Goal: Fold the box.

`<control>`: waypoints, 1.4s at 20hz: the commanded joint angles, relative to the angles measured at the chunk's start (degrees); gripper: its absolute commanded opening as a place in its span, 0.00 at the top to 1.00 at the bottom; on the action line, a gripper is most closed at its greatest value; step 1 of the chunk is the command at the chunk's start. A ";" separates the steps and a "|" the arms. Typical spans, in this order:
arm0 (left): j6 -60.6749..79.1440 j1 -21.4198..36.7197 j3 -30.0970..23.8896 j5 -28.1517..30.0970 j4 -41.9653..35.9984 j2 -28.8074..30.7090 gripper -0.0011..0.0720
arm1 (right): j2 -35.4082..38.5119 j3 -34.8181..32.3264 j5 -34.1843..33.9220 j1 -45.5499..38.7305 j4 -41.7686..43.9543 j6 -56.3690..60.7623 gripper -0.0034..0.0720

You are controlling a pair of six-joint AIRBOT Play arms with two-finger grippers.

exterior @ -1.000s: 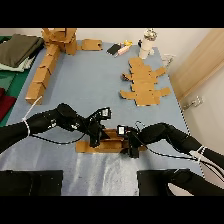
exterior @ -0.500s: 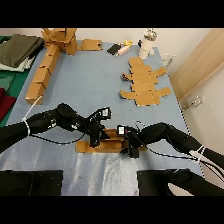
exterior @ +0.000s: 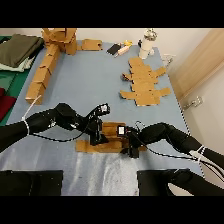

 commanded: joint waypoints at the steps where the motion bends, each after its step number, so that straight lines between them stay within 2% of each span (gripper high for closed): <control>1: -12.24 2.19 0.17 -2.16 3.26 0.63 0.03 | 0.04 -0.04 0.02 0.07 -0.02 -0.02 0.29; 2: -17.68 3.02 0.20 -3.06 6.05 1.49 0.00 | 0.02 -0.04 0.02 0.07 -0.02 -0.02 0.29; 7: -38.84 5.53 0.17 -11.80 23.71 9.81 0.02 | 0.04 -0.04 0.02 0.07 -0.02 -0.02 0.29; 8: -42.45 5.53 0.17 -14.91 25.05 10.99 0.35 | 0.02 -0.04 0.02 0.07 -0.02 -0.02 0.29; 9: -45.62 5.49 0.17 -19.41 24.96 11.69 0.94 | 0.02 -0.04 0.02 0.07 -0.02 -0.02 0.29; 10: -49.18 5.27 0.04 -22.69 23.58 11.80 0.97 | 0.02 -0.04 0.02 0.07 -0.02 -0.02 0.29; 12: -58.64 3.65 -0.92 -23.12 15.50 11.74 0.97 | 0.02 -0.04 0.02 0.07 -0.02 -0.02 0.29; 15: -57.51 -0.35 -0.98 -11.23 1.70 10.34 0.97 | 0.02 -0.04 0.02 0.07 -0.24 -0.02 0.29; 16: -57.46 -0.50 -0.17 -8.81 -0.42 8.85 0.97 | 0.02 -0.04 0.02 0.07 -0.26 -0.02 0.29; 22: -56.89 0.13 7.15 -0.76 -0.22 -1.95 0.97 | 0.04 -0.04 0.04 0.07 -0.26 -0.02 0.29; 25: -60.00 0.74 7.80 1.70 4.74 -5.68 0.97 | 0.04 -0.04 0.04 0.07 -0.26 -0.02 0.29; 28: -63.76 0.55 7.80 1.49 9.77 -8.41 0.97 | 0.02 -0.04 0.04 0.07 -0.26 -0.02 0.29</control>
